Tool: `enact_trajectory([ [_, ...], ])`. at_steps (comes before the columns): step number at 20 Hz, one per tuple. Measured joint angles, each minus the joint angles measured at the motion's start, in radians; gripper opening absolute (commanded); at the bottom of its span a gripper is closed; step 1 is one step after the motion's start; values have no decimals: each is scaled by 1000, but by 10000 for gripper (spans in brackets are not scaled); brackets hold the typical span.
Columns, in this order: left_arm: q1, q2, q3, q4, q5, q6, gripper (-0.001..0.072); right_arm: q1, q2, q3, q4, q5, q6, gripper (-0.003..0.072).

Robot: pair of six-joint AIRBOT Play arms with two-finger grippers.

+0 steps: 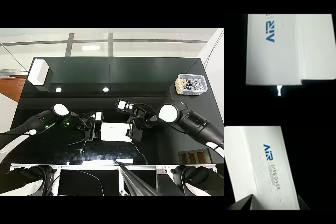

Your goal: Fold the box and place the chain.

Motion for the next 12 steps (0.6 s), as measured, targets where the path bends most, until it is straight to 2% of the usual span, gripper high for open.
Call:
enact_trajectory([
  [5,0,0,0,0,0,0,398,10,1,17,-21,-2,-16,710],
  [12,0,0,0,0,0,0,397,14,3,66,-28,113,-84,708],
])
